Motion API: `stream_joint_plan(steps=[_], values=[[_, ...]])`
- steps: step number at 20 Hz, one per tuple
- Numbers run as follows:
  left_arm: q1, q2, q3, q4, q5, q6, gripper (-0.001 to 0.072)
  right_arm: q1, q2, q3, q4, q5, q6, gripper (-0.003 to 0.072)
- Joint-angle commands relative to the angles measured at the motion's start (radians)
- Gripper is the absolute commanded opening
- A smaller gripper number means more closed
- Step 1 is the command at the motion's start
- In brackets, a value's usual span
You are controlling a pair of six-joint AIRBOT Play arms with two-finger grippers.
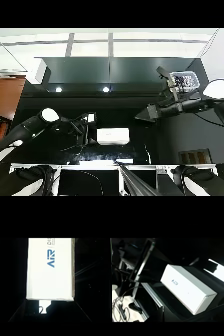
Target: Fold the box and place the chain.
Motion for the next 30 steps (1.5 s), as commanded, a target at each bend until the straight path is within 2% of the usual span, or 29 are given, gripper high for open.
stream_joint_plan(steps=[1, 3, 7, 10, 13, 20, 30], values=[[0.001, 0.067, 0.051, 0.098, -0.079, -0.188, 0.0718, -0.023, 0.029, 0.003, -0.068, -0.01, 0.003, 0.0013], [-0.023, 0.093, 0.077, 0.085, -0.086, -0.234, 0.0715, -0.023, 0.029, 0.003, -0.097, -0.035, 0.003, 0.0013], [-0.137, 0.083, 0.12, 0.086, 0.025, -0.265, 0.0715, -0.023, 0.029, 0.003, -0.117, -0.064, 0.003, 0.0014], [-0.216, 0.033, 0.138, 0.08, 0.12, -0.335, 0.0715, -0.028, 0.029, 0.003, -0.115, -0.087, 0.003, 0.0014], [-0.27, -0.025, 0.17, 0.081, 0.164, -0.333, 0.0716, -0.082, 0.029, 0.003, -0.112, -0.125, 0.014, 0.0014], [-0.276, -0.116, 0.193, 0.035, 0.163, -0.364, 0.0715, -0.153, 0.029, 0.003, -0.111, -0.128, 0.014, 0.0014], [-0.301, -0.121, 0.193, 0.048, 0.155, -0.363, 0.0715, -0.153, 0.029, 0.003, -0.113, -0.147, 0.014, 0.0014]])
